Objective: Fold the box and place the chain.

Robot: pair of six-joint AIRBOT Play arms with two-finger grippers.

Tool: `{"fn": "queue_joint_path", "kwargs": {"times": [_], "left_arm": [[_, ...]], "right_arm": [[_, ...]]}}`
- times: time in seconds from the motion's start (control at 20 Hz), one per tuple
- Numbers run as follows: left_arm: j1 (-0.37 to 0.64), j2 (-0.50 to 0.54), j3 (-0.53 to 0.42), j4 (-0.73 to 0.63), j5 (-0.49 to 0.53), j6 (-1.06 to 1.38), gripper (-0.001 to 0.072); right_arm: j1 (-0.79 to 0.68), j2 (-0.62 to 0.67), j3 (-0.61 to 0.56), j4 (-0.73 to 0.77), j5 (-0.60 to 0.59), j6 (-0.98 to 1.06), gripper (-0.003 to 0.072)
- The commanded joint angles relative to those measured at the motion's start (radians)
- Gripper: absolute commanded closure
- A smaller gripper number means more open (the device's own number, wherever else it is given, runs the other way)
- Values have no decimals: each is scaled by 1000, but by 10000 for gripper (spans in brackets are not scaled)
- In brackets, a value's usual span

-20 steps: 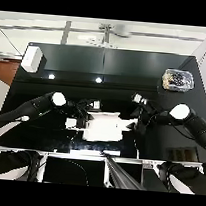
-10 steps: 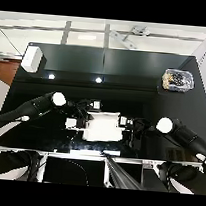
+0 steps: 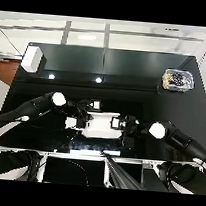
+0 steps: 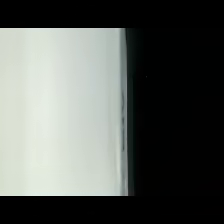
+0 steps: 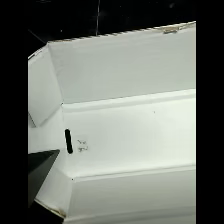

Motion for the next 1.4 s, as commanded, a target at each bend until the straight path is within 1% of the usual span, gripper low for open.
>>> {"fn": "queue_joint_path", "kwargs": {"times": [0.0,0.15,0.3,0.4,0.55,0.65,0.75,0.8,0.95,1.05,1.15,1.25,1.35], "left_arm": [[0,0,-1,-2,-3,-1,680],[0,0,-1,-5,-3,-1,680],[-1,0,-2,-9,-3,-2,680],[0,0,-2,-9,-3,-11,680],[0,0,-2,-9,-2,-11,681],[-1,0,-2,-9,-2,-11,680],[0,0,-2,-9,-2,-12,680],[0,0,-2,-9,-2,-11,680],[0,0,-2,-9,-2,-11,681],[0,0,-2,-9,-2,-12,681],[0,0,-2,-9,-2,-12,681],[0,0,-2,-9,-2,-12,680],[0,0,-2,-9,-2,-12,680]], "right_arm": [[12,1,61,-51,63,102,-21],[10,13,103,-81,68,169,-21],[-38,23,121,-94,66,225,-21],[-68,24,121,-100,56,224,-21],[-70,24,120,-99,-6,207,-22],[-70,20,120,-99,-22,200,-22],[-70,11,120,-86,-21,103,-22],[-71,1,120,-49,-21,21,-22],[-104,-61,120,128,-14,-150,-22],[-127,-95,120,181,22,-221,-22],[-154,-121,120,198,115,-282,-21],[-160,-150,119,232,133,-332,-21],[-159,-188,119,304,133,-405,-22]]}}
